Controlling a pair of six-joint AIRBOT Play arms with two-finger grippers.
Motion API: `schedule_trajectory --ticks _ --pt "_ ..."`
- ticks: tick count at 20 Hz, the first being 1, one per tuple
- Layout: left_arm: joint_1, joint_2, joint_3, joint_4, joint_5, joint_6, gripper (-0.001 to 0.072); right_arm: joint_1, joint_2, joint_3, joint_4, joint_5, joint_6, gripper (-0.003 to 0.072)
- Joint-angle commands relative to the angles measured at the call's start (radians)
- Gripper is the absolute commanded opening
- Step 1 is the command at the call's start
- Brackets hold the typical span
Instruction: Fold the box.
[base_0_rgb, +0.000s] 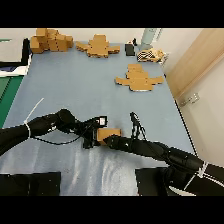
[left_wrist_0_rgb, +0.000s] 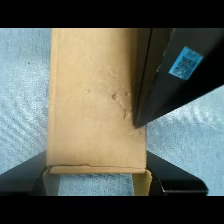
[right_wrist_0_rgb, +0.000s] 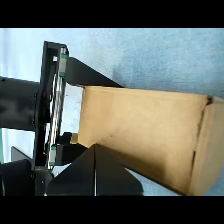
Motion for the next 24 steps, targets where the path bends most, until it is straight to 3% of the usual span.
schedule_trajectory --ticks 1,9,19,24 --pt "0.0 0.001 0.0 -0.003 0.0 -0.003 0.0507 0.001 -0.026 -0.001 -0.002 -0.009 0.01 0.0002" --pt "0.001 0.001 0.0 -0.003 0.0 -0.003 0.0506 0.001 -0.044 0.0 -0.003 -0.009 0.018 0.0002" --pt "0.0 0.001 0.0 -0.003 0.0 -0.003 0.0507 0.0 0.088 0.006 -0.074 0.011 0.017 0.0003" --pt "0.001 0.001 0.0 -0.003 0.0 -0.003 0.0507 -0.001 0.119 0.05 -0.254 0.009 0.018 0.0003"
